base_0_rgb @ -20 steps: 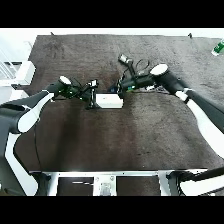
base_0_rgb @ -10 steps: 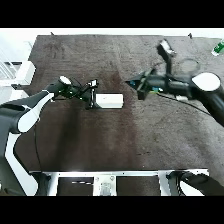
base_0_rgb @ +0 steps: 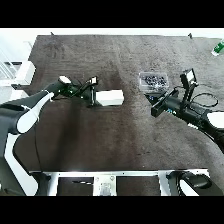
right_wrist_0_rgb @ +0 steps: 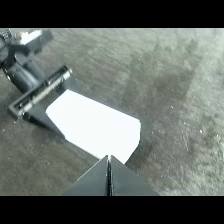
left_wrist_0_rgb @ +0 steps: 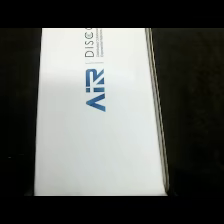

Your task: Fold the box and place the chain.

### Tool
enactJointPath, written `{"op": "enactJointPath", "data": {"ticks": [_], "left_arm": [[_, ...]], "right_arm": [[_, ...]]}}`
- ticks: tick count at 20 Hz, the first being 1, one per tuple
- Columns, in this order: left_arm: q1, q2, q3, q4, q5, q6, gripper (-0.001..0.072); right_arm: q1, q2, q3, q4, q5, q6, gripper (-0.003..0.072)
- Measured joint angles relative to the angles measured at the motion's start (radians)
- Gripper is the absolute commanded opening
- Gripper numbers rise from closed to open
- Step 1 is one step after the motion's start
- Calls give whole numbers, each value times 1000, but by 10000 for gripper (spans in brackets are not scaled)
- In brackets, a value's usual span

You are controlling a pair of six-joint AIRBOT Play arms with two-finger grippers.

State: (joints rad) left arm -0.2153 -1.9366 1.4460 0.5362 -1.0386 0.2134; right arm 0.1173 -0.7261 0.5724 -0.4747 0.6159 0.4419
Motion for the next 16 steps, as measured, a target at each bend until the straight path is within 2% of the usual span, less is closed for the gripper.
{"op": "enactJointPath", "data": {"ticks": [7, 12, 14, 16], "left_arm": [[86, 173, -7, -37, 294, -242, 14], [247, 304, -120, -40, 542, -425, 14], [333, 327, -172, -37, 585, -498, 14], [427, 337, -205, -24, 584, -549, 14]], "right_arm": [[-6, 17, -24, 1, -12, 1, 11], [-6, 18, -26, 0, -14, 3, 11], [-6, 18, -26, 0, -14, 3, 12], [-6, 18, -26, 0, -14, 3, 12]]}}
